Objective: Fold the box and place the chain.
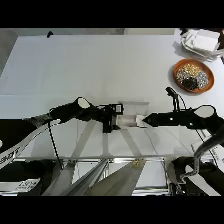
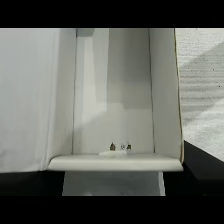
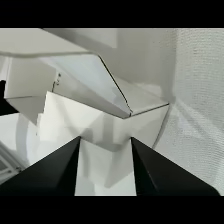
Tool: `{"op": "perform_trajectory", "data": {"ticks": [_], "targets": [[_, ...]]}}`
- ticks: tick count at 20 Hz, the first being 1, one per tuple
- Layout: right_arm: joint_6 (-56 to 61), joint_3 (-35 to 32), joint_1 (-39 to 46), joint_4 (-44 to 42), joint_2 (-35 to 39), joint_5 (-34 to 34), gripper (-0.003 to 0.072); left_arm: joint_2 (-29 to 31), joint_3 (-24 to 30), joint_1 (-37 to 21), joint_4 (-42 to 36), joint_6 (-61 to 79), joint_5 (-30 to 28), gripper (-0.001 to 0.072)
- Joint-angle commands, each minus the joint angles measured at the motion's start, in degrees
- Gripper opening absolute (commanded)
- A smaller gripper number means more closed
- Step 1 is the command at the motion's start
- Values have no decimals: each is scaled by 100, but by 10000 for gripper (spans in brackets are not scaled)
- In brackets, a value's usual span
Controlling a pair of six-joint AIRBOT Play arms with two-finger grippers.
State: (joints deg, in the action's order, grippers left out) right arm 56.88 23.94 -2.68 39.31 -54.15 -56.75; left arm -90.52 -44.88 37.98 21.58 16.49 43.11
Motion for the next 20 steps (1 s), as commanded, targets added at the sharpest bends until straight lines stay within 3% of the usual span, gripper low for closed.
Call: {"op": "perform_trajectory", "data": {"ticks": [1, 13, 20], "targets": [[1311, 529, -520, 1174, -17, 256, 418, 4, 2, -2, 0, 4, 0, 364], [3987, 1486, -2306, 3158, -1012, 208, 466, 4, 2, -2, 0, 2, 0, 364], [6017, 1589, -3132, 4343, -1528, 164, 462, 4, 2, -2, 0, 2, 0, 364]]}}
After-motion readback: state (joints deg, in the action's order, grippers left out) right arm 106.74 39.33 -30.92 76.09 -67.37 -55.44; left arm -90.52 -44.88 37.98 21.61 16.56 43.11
